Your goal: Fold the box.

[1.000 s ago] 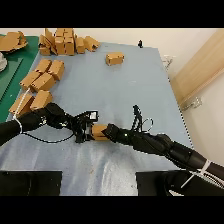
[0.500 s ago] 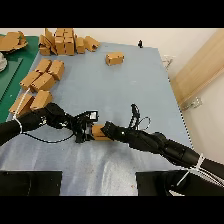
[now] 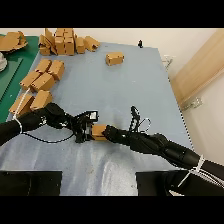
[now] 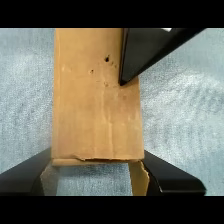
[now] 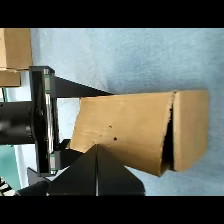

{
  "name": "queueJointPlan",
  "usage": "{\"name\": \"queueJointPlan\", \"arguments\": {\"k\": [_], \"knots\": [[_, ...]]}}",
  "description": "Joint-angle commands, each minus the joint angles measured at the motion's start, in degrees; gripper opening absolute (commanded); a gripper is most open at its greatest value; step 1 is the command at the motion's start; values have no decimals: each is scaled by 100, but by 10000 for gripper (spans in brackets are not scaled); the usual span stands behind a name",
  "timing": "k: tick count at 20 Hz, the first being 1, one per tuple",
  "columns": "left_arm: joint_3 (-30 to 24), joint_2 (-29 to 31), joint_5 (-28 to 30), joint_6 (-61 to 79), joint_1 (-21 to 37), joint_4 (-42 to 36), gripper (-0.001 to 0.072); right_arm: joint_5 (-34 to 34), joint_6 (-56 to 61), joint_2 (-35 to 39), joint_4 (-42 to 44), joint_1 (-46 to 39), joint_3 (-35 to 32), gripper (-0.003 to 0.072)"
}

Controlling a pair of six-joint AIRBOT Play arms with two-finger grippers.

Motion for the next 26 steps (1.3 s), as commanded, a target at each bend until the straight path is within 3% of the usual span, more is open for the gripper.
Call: {"name": "queueJointPlan", "arguments": {"k": [1, 16, 26], "knots": [[-2, 2, -2, 2, 2, 0, 401, 61, 7, 7, -31, 2, -149, 2], [-2, 2, 0, 2, 2, 0, 401, 363, 48, -391, -15, 9, -365, 2], [-2, 2, -2, 2, 2, 0, 401, 332, 48, 1735, -754, -286, -363, 3]]}}
